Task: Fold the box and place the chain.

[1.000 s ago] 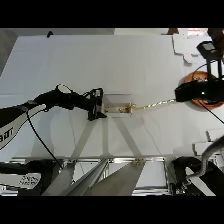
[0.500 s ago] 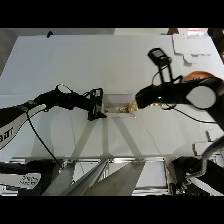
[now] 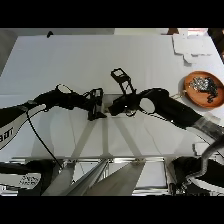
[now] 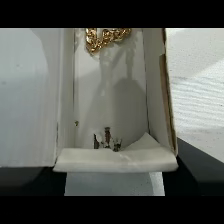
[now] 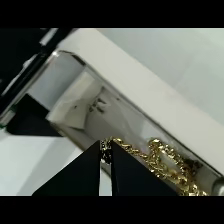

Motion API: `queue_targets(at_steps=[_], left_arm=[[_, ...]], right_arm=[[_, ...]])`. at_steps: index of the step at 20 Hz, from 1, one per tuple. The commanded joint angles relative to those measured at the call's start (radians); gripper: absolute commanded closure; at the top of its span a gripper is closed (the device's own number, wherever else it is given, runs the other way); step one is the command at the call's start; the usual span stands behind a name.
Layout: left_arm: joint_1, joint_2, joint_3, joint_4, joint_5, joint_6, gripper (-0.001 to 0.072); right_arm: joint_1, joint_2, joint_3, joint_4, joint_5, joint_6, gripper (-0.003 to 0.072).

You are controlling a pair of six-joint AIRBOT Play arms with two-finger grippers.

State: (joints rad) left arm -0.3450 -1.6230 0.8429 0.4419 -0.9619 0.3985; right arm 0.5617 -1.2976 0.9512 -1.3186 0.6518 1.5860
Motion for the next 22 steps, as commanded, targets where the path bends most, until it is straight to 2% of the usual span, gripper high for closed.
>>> queue_targets(at_steps=[1,2,3,4,7,10,13,16,19,21,22], left_arm=[[0.000,0.001,0.000,0.000,0.000,0.000,0.0552],[0.001,0.001,0.000,0.000,0.000,0.000,0.0552],[0.001,0.000,0.000,0.000,0.000,0.000,0.0552],[0.001,0.001,0.000,0.000,0.000,0.000,0.0552],[0.001,0.001,0.000,0.000,0.000,0.000,0.0552],[0.000,0.001,0.000,0.000,0.000,0.000,0.0552],[0.001,0.001,0.000,0.000,0.000,0.000,0.0552],[0.001,0.000,0.000,0.000,0.000,0.000,0.0552],[0.001,0.001,0.000,0.000,0.000,0.000,0.0552],[0.001,0.000,0.000,0.000,0.000,0.000,0.0552],[0.001,0.001,0.000,0.000,0.000,0.000,0.0552]], right_arm=[[0.009,-0.060,0.000,-0.082,-0.065,0.094,0.0660],[0.009,-0.057,0.000,-0.089,-0.069,0.094,0.0587],[0.009,-0.056,0.000,-0.093,-0.068,0.093,0.0466],[0.009,-0.052,0.000,-0.093,-0.064,0.093,0.0403],[0.009,-0.002,0.000,-0.138,-0.023,0.092,0.0403],[-0.021,0.109,0.000,-0.222,0.067,0.093,0.0403],[-0.140,0.220,0.000,-0.251,0.134,0.092,0.0403],[-0.298,0.277,0.000,-0.259,0.236,0.078,0.0402],[-0.454,0.268,-0.001,-0.259,0.393,0.024,0.0315],[-0.542,0.249,-0.002,-0.260,0.448,0.025,0.0246],[-0.578,0.237,-0.002,-0.260,0.459,0.026,0.0243]])
